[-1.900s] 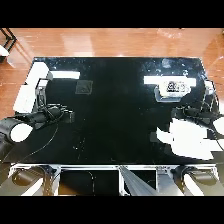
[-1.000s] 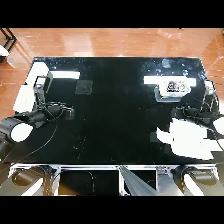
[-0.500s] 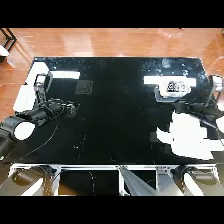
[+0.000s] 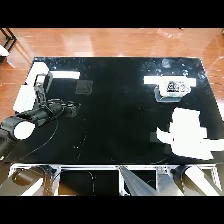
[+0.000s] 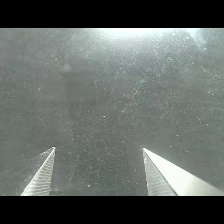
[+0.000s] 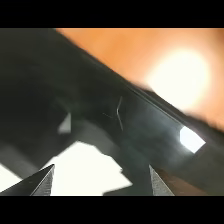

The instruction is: Fold the box and place the chain.

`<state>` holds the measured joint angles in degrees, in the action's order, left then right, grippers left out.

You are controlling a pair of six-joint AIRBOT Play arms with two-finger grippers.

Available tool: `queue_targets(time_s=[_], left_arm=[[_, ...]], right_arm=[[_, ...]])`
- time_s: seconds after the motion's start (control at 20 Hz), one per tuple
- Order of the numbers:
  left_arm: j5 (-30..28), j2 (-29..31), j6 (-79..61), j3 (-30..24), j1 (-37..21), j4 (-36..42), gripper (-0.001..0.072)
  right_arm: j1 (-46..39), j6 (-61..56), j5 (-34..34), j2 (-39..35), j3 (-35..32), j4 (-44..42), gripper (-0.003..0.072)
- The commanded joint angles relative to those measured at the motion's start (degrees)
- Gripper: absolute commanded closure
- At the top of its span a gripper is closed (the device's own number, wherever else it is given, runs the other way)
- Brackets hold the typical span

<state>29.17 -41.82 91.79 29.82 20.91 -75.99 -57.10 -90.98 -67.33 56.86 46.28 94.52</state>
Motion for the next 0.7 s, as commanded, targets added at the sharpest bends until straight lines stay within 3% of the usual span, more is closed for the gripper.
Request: queue_targets(time_s=[0.0,0.1,0.25,0.35,0.65], left_arm=[[0.02,-0.04,-0.02,0.0,0.02,0.7,0.0069],[0.02,-0.04,-0.04,0.0,0.02,1.42,0.0069],[0.57,-0.04,-0.04,0.02,0.02,1.77,0.0069],[1.38,-0.04,-0.02,0.02,0.02,2.16,0.0069],[1.4,-0.04,-0.04,0.02,0.02,2.97,0.0069]], right_arm=[[-13.53,15.26,-5.31,4.63,1.55,-7.1,-0.0018],[-18.47,23.61,-6.38,9.31,3.34,-17.73,-0.0018],[-23.52,29.64,-15.85,19.87,8.61,-28.3,-0.0018],[-22.95,29.62,-22.53,25.64,12.52,-28.92,-0.0012],[-15.82,30.6,-26.67,34.75,14.47,-26.56,-0.0012]])
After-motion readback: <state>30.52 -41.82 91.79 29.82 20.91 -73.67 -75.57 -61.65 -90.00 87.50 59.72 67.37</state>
